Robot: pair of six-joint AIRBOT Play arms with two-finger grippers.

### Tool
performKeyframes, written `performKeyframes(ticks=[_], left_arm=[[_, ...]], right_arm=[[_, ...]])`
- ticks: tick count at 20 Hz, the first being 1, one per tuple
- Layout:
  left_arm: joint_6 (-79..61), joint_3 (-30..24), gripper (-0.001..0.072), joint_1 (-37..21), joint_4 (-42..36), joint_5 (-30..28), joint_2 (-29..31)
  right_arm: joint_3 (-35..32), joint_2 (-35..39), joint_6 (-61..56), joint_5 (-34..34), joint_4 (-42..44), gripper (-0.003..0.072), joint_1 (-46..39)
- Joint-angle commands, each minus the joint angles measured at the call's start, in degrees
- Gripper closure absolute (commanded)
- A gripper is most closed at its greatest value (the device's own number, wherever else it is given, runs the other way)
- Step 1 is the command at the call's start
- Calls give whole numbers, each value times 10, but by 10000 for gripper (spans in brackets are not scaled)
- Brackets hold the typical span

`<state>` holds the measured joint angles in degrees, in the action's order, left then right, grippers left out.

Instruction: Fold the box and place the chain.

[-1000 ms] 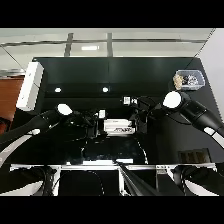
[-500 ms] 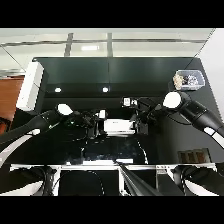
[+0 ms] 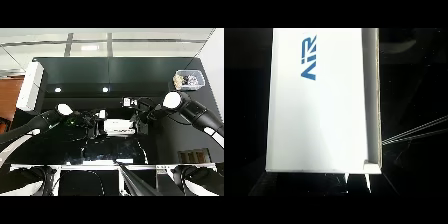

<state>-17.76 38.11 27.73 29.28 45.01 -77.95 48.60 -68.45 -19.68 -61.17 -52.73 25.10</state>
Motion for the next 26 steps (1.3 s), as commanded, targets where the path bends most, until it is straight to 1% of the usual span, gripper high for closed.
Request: performKeyframes(ticks=[1, 7, 8, 9, 22, 24, 26], left_arm=[[0, 0, 318, 0, 0, 0, 0], [0, 0, 318, 0, 0, 0, 0], [0, 0, 318, 0, 0, 0, 0], [0, 0, 317, 0, 0, 0, 0], [0, 0, 318, 0, 0, 0, 0], [0, 0, 318, 0, 0, 0, 0], [0, 0, 318, 0, 0, 0, 0]], right_arm=[[0, 0, 0, -1, 0, 382, 0], [0, 0, 0, -3, -3, 379, 0], [0, 0, 0, -2, -3, 306, 0], [0, 0, 0, -1, -8, 290, 0], [-8, 1, -3, 14, -24, 293, 25], [-8, 18, -27, 14, -24, 292, 25], [-8, 49, -81, 6, -24, 293, 18]])
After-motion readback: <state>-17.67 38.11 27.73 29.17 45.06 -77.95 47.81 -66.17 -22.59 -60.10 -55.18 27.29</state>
